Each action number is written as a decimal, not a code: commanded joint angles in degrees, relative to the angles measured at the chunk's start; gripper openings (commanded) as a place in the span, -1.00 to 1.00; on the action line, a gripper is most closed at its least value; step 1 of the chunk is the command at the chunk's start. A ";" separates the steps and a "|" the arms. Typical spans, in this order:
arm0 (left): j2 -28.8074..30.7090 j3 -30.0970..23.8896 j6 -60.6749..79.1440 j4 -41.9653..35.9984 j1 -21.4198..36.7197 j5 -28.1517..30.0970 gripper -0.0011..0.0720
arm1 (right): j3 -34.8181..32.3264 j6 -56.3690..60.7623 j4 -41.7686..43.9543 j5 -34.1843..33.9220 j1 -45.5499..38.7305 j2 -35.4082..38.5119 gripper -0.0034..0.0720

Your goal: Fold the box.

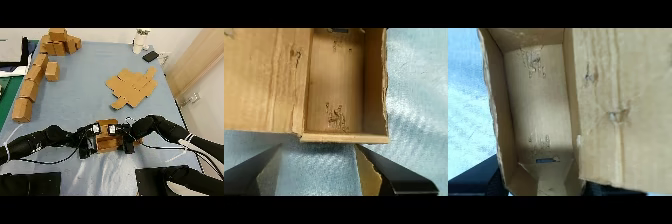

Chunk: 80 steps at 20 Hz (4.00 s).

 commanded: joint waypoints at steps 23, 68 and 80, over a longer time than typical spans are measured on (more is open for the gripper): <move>-4.92 2.80 -2.12 1.73 -5.07 1.38 0.93 | 0.02 0.11 0.17 0.04 0.00 -0.02 0.41; -5.27 3.02 -2.10 1.68 -5.01 2.40 0.09 | 2.51 29.66 -10.54 -10.56 -0.50 8.26 0.96; -5.27 3.02 -2.10 1.68 -5.01 2.43 0.09 | 2.51 76.26 -1.42 -26.43 -0.48 14.62 0.96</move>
